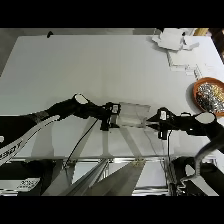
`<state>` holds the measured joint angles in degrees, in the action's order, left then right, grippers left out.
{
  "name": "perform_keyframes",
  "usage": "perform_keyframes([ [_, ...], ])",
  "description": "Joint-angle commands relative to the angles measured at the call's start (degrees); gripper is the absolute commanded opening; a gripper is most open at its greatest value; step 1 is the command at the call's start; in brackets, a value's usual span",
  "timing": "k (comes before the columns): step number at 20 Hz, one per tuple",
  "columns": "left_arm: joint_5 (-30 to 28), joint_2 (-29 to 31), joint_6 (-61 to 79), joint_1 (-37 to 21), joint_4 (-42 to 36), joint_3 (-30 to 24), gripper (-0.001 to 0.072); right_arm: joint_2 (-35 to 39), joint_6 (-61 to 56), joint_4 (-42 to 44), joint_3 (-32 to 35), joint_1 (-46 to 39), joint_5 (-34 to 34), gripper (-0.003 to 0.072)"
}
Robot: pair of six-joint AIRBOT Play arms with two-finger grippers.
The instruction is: Fold the box and place the chain.
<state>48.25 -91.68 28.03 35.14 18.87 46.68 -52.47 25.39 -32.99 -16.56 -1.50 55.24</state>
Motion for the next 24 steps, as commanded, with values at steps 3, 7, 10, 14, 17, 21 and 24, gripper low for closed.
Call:
perform_keyframes([
  [3, -0.02, 0.00, 0.02, -0.02, 0.02, 0.00, 0.0432, -5.07, 2.78, 4.98, 0.50, 3.69, -2.67, 0.0178],
  [7, -0.02, 0.00, 0.02, -0.04, 0.02, 0.00, 0.0432, -8.39, 3.58, 7.80, 0.50, 6.19, -3.89, 0.0242],
  [10, -0.02, 0.00, 0.02, -0.04, 0.00, 0.00, 0.0432, -7.74, 1.42, 5.84, 0.50, 5.88, -3.96, 0.0242],
  [14, -0.02, 0.00, 0.02, -0.04, 0.02, 0.00, 0.0432, -0.17, -8.26, -4.87, 0.50, -0.79, 1.53, 0.0241],
  [17, 0.00, 0.00, 0.02, -0.02, 0.02, 0.00, 0.0432, 6.51, -11.61, -4.26, 0.50, -5.42, 7.69, 0.0241],
  [21, -0.02, 0.00, 0.02, -0.02, 0.02, 0.00, 0.0432, 10.97, -15.78, -3.96, 0.48, -8.70, 9.97, 0.0172],
  [24, 0.00, 0.00, 0.02, -0.04, 0.02, 0.00, 0.0432, 11.08, -20.72, 1.33, 0.46, -11.08, 10.32, 0.0019],
])
